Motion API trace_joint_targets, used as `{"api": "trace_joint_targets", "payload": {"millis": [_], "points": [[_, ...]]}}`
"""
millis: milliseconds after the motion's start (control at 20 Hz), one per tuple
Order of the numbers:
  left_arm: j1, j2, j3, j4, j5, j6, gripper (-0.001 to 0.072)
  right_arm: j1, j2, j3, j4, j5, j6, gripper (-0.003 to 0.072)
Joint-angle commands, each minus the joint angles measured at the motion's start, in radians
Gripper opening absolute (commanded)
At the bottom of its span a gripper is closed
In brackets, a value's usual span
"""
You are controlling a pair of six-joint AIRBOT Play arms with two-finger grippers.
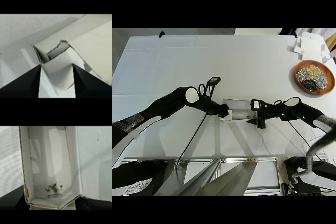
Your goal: Fold the box and place the chain.
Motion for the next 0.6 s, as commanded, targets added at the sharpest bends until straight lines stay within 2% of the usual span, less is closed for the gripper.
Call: {"api": "trace_joint_targets", "payload": {"millis": [0,350,550], "points": [[-0.006,-0.003,0.009,0.010,0.006,-0.046,0.0438,0.001,0.000,0.000,0.000,0.000,0.000,0.0392],[-0.033,-0.015,0.035,0.071,0.005,-0.151,0.0437,0.001,0.000,0.000,0.000,0.000,0.000,0.0392],[-0.065,-0.034,0.056,0.151,-0.021,-0.248,0.0437,0.001,0.000,0.000,0.000,0.000,0.000,0.0392]]}}
